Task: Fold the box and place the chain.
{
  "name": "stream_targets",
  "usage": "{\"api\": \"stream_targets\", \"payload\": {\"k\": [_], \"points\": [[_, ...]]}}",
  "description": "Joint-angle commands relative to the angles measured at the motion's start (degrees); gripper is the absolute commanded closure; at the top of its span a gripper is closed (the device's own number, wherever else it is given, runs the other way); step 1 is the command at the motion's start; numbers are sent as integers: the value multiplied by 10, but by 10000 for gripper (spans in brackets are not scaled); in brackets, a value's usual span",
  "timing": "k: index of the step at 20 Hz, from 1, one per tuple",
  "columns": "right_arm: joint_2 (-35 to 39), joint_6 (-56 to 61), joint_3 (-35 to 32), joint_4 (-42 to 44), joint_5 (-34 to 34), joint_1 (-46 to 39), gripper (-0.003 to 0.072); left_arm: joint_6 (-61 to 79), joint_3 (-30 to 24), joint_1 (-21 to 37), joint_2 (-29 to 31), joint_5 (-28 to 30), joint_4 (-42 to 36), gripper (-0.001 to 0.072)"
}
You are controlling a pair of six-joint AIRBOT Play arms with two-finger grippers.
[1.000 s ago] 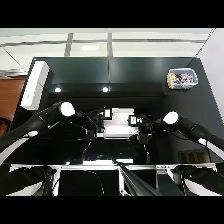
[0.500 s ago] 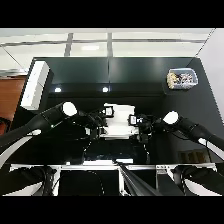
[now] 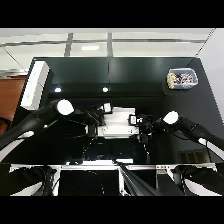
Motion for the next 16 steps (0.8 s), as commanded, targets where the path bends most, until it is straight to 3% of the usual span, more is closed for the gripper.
{"api": "stream_targets", "payload": {"k": [1, 4, 6, 8, 11, 12, 16], "points": [[0, 0, 0, 0, 1, 0, 456, -194, 12, 23, 86, -5, 148, 680], [0, 0, 0, 0, 1, 0, 456, -412, 3, 88, 148, -48, 257, 680], [0, 0, 0, 0, 1, 0, 456, -619, -26, 156, 151, -80, 274, 679], [0, 0, 0, 0, 1, 0, 456, -730, -71, 231, 131, -124, 197, 679], [0, 0, 0, 0, 1, 0, 456, -597, -136, 317, 72, -178, -68, 681], [0, 0, 0, 0, 1, 0, 456, -572, -149, 328, 53, -182, -120, 682], [0, 0, 0, 0, 1, 0, 456, -566, -152, 289, -16, -147, -116, 683]]}}
